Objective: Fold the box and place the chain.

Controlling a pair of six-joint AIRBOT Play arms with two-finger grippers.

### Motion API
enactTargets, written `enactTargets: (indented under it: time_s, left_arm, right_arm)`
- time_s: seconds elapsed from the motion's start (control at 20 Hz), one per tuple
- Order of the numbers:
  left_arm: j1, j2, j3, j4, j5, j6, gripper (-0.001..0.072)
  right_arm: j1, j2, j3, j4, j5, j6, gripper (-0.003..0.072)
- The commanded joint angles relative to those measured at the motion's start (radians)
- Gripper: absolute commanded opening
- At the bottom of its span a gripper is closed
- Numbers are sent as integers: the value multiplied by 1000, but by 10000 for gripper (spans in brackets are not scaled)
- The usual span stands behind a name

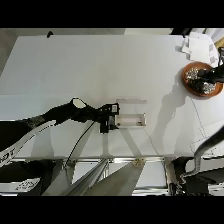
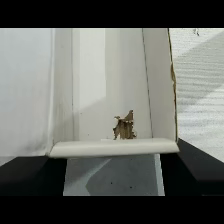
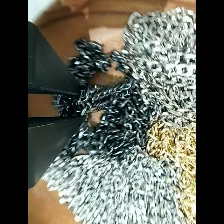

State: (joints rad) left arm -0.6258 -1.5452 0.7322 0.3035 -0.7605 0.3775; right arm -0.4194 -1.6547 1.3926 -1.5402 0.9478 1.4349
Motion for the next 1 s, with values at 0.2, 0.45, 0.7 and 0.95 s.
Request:
enactTargets:
  time_s: [0.2, 0.45, 0.7, 0.95]
  left_arm:
    - [1, 1, 0, 0, 1, 0, 134]
    - [1, 1, 0, 0, 1, 0, 134]
    - [1, 1, 0, 0, 1, 0, 134]
    - [1, 1, 0, 0, 0, 0, 134]
  right_arm:
    - [0, 159, 0, 92, 192, -207, 9]
    - [1, 256, 0, 319, 351, -336, 10]
    - [27, 328, -1, 379, 450, -353, 10]
    - [96, 393, -3, 379, 520, -353, 10]
